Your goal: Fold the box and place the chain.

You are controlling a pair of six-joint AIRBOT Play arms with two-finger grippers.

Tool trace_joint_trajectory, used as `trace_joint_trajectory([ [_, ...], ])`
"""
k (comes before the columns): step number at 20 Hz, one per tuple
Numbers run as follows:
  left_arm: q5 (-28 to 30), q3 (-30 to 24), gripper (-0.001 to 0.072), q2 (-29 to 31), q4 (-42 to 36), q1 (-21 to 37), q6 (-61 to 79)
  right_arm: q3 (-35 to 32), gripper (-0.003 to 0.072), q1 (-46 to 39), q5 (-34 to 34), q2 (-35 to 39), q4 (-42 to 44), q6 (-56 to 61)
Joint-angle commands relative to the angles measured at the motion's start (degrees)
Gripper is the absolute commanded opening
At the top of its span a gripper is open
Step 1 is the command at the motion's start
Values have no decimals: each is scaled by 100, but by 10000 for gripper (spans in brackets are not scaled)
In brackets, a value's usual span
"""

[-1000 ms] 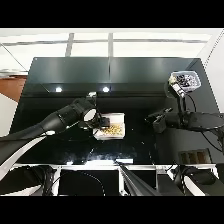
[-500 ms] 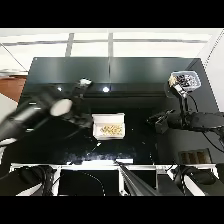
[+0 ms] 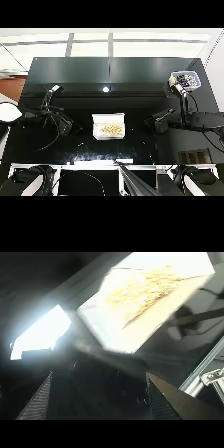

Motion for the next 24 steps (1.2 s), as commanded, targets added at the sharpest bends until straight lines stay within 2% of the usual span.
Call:
trace_joint_trajectory([
  [1,715,-599,706,46,-809,297,2623,4,711,4,136,2,-107,203],
  [3,1049,-667,705,28,-866,289,3711,2,711,4,120,2,-96,203],
  [5,1062,-667,703,-90,-896,247,4433,2,711,4,142,0,-101,201],
  [7,1051,-667,699,-334,-807,164,5003,-2,711,4,210,-4,-96,201],
  [9,1366,-660,686,-656,-713,157,5685,-7,711,4,212,-4,-98,201],
  [11,1410,-634,686,-949,-710,140,5757,-7,711,4,212,-4,-98,203],
  [13,1069,-632,689,-1178,-719,11,5766,-7,711,4,212,-4,-98,203],
  [18,1016,-625,703,-1537,-706,-605,6216,-7,710,4,210,-9,-98,205],
  [24,984,-505,701,-1921,-1187,-621,6251,-9,710,4,195,-9,-98,203],
])
